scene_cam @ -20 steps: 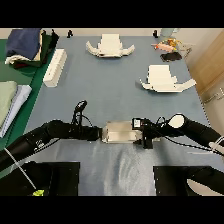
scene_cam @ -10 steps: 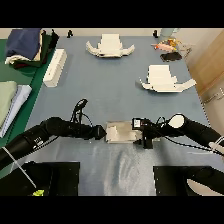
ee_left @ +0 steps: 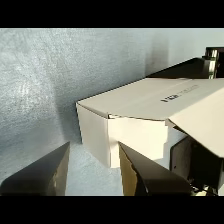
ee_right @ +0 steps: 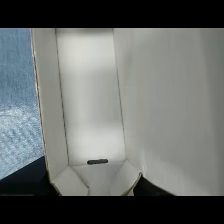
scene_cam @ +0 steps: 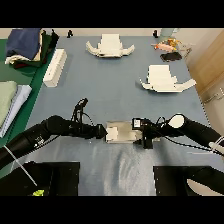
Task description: Fold the box.
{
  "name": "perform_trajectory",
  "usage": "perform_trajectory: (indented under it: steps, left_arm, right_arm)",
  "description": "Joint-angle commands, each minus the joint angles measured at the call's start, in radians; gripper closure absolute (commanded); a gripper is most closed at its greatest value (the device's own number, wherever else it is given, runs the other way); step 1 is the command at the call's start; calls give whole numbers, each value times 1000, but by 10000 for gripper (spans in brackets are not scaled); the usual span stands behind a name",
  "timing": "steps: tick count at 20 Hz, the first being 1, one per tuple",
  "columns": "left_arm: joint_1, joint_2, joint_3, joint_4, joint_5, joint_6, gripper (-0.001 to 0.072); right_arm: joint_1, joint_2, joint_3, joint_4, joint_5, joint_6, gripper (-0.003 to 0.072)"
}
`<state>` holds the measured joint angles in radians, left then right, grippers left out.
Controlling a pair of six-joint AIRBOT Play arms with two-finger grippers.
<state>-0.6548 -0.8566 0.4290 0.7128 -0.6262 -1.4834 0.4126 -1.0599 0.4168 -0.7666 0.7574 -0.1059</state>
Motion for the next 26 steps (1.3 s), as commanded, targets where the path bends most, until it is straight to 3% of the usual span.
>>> perform_trajectory:
  steps: [1, 6, 8, 14, 26]
  left_arm:
    - [-22, -23, 23, 24, 3, -55, 245]
    - [-178, -93, 137, 422, -15, -531, 247]
    - [-246, -144, 181, 552, -52, -693, 285]
    - [-373, -281, 361, 846, -276, -1022, 285]
    - [-449, -505, 557, 890, -396, -1056, 285]
  right_arm:
    - [0, 1, 0, 0, 0, 0, 182]
    - [0, 0, 0, 0, 0, 0, 182]
    - [0, 0, 0, 0, 0, 0, 182]
    - [0, 1, 0, 0, 0, 0, 182]
    - [0, 1, 0, 0, 0, 0, 182]
